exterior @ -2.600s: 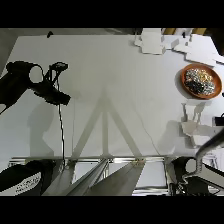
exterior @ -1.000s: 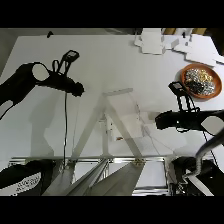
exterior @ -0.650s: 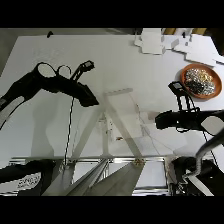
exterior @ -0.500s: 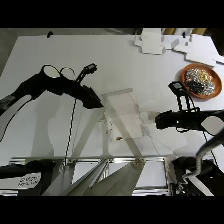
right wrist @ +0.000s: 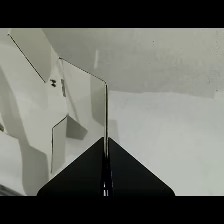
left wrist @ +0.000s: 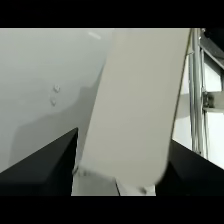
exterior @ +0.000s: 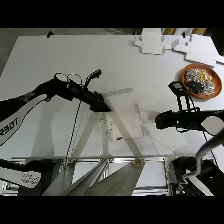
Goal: Fold the box and place the chain.
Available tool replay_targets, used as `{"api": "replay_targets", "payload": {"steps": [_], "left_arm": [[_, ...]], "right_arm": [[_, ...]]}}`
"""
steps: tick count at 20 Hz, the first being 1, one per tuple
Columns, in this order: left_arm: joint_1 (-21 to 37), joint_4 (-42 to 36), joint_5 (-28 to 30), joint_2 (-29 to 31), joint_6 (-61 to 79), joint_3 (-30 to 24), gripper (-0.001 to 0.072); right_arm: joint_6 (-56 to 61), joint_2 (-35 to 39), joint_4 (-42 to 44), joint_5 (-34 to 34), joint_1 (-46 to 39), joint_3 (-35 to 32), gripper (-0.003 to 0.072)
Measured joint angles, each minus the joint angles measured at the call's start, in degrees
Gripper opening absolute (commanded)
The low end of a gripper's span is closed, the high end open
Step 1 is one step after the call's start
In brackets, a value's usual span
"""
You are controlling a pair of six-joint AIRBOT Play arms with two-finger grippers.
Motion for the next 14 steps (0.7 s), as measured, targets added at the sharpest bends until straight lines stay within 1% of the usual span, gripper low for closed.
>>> {"api": "replay_targets", "payload": {"steps": [1,2,3,5,6,7,8,9,11,14], "left_arm": [[-0.5,-0.9,0.2,-0.2,0.9,0.0,0.0399],[-1.1,-1.2,0.5,-0.5,1.7,0.0,0.0338],[-1.6,-1.1,0.8,-0.6,2.2,0.0,0.0196],[-2.3,0.3,1.5,-0.8,3.0,0.0,0.0004],[-2.4,0.7,1.9,-0.8,3.7,0.0,0.0001],[-2.5,1.1,2.3,-0.7,4.2,0.0,0.0001],[-2.6,2.0,3.4,-0.3,5.1,0.0,0.0001],[-2.6,2.3,4.9,0.2,6.8,0.0,0.0000],[-3.4,3.8,5.6,2.6,11.6,0.0,0.0000],[-5.8,9.5,7.7,6.8,16.6,0.0,0.0000]], "right_arm": [[0.0,0.0,0.0,0.0,0.0,0.0,0.0022],[0.0,0.0,0.0,0.0,0.0,0.0,0.0022],[0.0,0.0,0.0,0.0,0.0,0.0,0.0022],[0.0,0.0,0.0,0.0,0.0,0.0,0.0023],[0.0,0.0,0.2,-0.1,0.0,0.0,0.0028],[0.0,0.0,0.3,-0.2,0.0,0.0,0.0121],[0.0,0.0,0.2,0.0,0.0,0.1,0.0272],[0.0,0.0,0.2,-0.1,0.0,0.4,0.0355],[0.0,0.1,0.5,0.1,0.0,1.6,0.0363],[0.0,0.4,0.2,0.2,0.0,4.7,0.0363]]}}
